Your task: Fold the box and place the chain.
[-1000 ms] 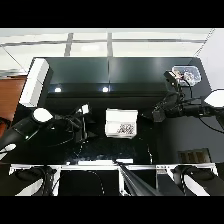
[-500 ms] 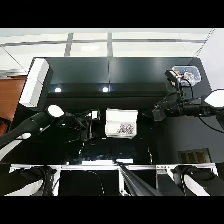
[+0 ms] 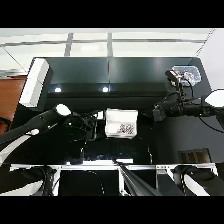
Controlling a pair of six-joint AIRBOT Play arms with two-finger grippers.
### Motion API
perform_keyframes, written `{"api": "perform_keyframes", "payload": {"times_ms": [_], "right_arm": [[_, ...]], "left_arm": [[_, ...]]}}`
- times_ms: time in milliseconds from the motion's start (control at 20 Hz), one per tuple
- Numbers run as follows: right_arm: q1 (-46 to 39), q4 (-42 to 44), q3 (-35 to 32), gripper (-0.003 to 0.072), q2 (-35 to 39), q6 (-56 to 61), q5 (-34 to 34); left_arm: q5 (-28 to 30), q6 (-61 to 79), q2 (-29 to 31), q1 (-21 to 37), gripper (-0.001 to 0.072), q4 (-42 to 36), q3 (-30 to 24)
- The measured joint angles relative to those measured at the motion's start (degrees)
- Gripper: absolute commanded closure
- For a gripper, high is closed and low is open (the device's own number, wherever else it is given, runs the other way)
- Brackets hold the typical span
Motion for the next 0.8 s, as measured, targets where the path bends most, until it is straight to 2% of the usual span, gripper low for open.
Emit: {"api": "perform_keyframes", "payload": {"times_ms": [500,800], "right_arm": [[-0.02,-0.02,0.0,0.0371,0.0,0.0,-0.02],[0.0,-0.02,0.0,0.0371,0.0,0.0,-0.02]], "left_arm": [[1.22,-1.05,-2.6,-0.37,-0.0009,-1.44,2.78],[1.31,-1.36,-3.08,-2.75,-0.0009,0.94,3.34]]}}
